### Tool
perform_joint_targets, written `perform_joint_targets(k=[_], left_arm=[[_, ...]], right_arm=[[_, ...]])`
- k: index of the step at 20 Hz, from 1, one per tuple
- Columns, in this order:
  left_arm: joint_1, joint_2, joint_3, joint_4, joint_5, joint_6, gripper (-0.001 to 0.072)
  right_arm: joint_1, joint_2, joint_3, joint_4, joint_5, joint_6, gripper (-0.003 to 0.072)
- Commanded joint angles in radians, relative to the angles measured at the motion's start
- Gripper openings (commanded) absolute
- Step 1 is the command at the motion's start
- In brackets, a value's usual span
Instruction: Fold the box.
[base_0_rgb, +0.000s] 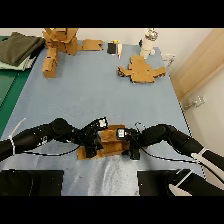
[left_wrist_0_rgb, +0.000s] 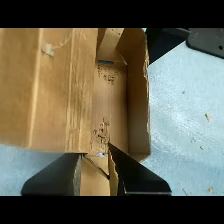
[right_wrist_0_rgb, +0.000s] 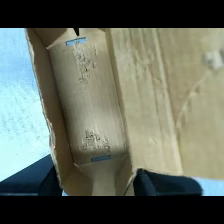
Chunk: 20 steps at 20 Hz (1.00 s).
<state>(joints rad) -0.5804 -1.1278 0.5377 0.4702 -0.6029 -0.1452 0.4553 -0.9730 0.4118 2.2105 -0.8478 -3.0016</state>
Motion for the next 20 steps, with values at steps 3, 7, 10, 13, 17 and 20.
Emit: perform_joint_targets(k=[3,7,10,13,17,20], left_arm=[[0.002,0.005,0.009,0.049,0.016,-0.002,0.0426],[0.009,0.067,0.010,0.268,0.000,-0.129,0.0489],[0.061,0.153,0.010,0.453,-0.060,-0.258,0.0489],[0.108,0.222,0.010,0.485,-0.227,-0.265,0.0488],[0.044,0.202,0.000,0.469,-0.256,-0.264,0.0454],[-0.027,0.139,0.000,0.468,-0.106,-0.264,0.0449]], right_arm=[[0.000,0.000,0.000,0.000,0.001,0.000,0.0558],[0.000,0.000,0.000,0.000,0.001,0.000,0.0558],[0.000,0.000,0.000,0.000,0.001,0.000,0.0558],[0.000,0.000,0.000,0.000,0.001,0.000,0.0558],[0.000,0.000,0.000,-0.001,0.001,0.000,0.0558],[0.000,0.000,0.000,0.000,0.001,0.000,0.0558]])
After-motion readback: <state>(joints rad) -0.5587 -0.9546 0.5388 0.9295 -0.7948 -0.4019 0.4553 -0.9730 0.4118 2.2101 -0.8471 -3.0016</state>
